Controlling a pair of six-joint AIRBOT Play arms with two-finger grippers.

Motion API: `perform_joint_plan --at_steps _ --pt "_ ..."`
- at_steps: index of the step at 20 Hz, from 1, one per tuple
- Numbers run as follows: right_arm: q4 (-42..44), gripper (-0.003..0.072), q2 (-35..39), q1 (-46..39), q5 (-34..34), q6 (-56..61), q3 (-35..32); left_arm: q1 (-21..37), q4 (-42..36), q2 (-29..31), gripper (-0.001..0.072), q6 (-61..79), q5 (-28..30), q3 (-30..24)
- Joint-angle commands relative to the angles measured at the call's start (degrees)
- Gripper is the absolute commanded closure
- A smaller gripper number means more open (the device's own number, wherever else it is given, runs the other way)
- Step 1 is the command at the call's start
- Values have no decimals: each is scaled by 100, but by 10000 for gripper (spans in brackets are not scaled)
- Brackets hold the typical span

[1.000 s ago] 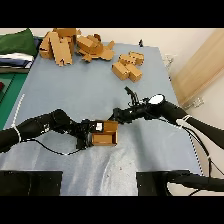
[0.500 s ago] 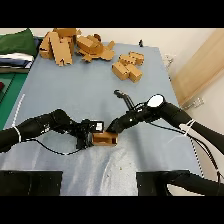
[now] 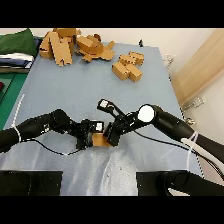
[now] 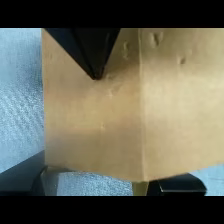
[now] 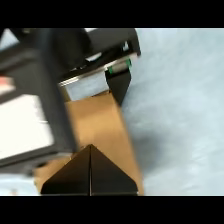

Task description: Fold the box.

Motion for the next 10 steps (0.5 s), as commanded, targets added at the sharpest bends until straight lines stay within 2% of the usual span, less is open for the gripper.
perform_joint_plan --at_steps 1,4,7,10 --pt "-1049 687 363 586 -568 -17 -4 4 0 -2 443 2 -4 0" --pt "-1215 687 595 1032 -619 4 -50 4 0 -2 444 2 -2 0" --pt "-1342 687 706 1412 -903 -4 -577 4 0 -2 444 2 -4 0" --pt "-2026 686 811 1751 -1362 -4 -824 4 0 -2 444 2 -4 0"
